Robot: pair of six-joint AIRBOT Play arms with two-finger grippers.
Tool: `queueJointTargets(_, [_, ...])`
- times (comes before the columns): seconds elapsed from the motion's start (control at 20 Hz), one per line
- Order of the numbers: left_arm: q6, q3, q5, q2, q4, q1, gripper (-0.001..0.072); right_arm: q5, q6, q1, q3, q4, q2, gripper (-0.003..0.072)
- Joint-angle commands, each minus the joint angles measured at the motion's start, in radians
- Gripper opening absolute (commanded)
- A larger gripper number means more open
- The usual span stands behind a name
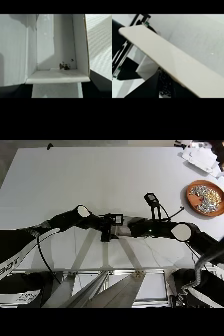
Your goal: Fold the box and place the chain.
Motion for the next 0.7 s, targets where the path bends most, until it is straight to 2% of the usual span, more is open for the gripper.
queueJointTargets(0.0, [0.0,0.0,0.0,0.001,0.0,0.0,0.0254,-0.047,0.008,0.011,0.0,-0.003,-0.067,0.0005])
queueJointTargets(0.3, [0.0,0.0,0.0,0.001,0.0,0.0,0.0254,-0.027,0.007,0.011,0.0,-0.003,-0.146,0.0012])
queueJointTargets(0.4, [0.0,0.0,0.0,0.001,0.0,0.0,0.0254,-0.031,0.007,0.011,0.0,0.003,-0.146,0.0123])
queueJointTargets(0.5, [0.0,0.0,0.0,0.001,0.0,0.0,0.0254,-0.031,0.007,0.011,0.0,0.026,-0.146,0.0139])
queueJointTargets(0.55, [0.0,0.0,0.0,0.001,0.0,0.0,0.0254,-0.031,0.006,0.011,0.002,0.038,-0.143,0.0183])
queueJointTargets(0.65, [0.0,0.0,0.0,0.001,0.0,0.0,0.0254,-0.037,0.006,0.011,0.003,0.043,-0.115,0.0185])
